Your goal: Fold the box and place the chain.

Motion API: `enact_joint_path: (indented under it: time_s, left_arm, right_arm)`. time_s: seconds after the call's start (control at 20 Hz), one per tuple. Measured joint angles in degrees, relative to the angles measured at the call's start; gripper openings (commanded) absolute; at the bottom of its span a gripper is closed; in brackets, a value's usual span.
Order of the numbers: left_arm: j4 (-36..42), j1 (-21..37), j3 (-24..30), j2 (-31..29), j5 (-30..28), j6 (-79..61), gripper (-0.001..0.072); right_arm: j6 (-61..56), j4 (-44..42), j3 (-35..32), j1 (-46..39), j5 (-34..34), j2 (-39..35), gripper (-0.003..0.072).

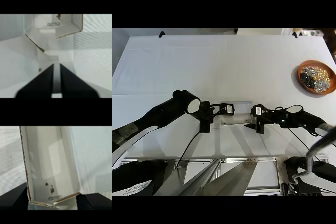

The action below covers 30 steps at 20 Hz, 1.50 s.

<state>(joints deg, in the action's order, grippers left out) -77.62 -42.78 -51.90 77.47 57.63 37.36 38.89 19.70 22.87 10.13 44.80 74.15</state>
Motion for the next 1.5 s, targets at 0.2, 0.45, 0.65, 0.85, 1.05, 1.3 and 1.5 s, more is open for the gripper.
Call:
enact_joint_path:
  time_s: [0.2,0.45,0.65,0.85,1.05,1.3,1.5]
  left_arm:
    - [0.24,1.16,0.07,0.96,-5.05,-4.7,0.0391]
    - [2.43,2.16,0.26,1.42,-7.39,-8.63,0.038]
    - [6.54,1.68,0.37,2.1,-8.04,-13.64,0.0197]
    - [10.23,0.87,0.39,2.4,-8.04,-16.55,0.0197]
    - [12.66,0.66,0.42,2.47,-8.02,-17.46,0.0197]
    - [14.95,0.55,0.42,2.47,-8.04,-17.77,0.0197]
    - [16.22,0.57,0.44,2.56,-8.55,-17.9,0.0198]
  right_arm:
    - [0.0,0.0,0.0,0.0,0.0,0.0,0.0358]
    - [0.0,0.0,0.0,0.0,0.0,0.0,0.0358]
    - [0.0,0.0,0.0,0.0,0.0,0.0,0.0358]
    - [0.0,0.0,0.0,0.0,0.0,0.0,0.0358]
    - [0.0,0.0,0.0,0.0,0.0,0.0,0.0358]
    - [0.0,-0.02,0.0,0.0,0.0,0.0,0.0358]
    - [-0.02,-0.02,0.0,-0.02,0.0,0.0,0.0358]
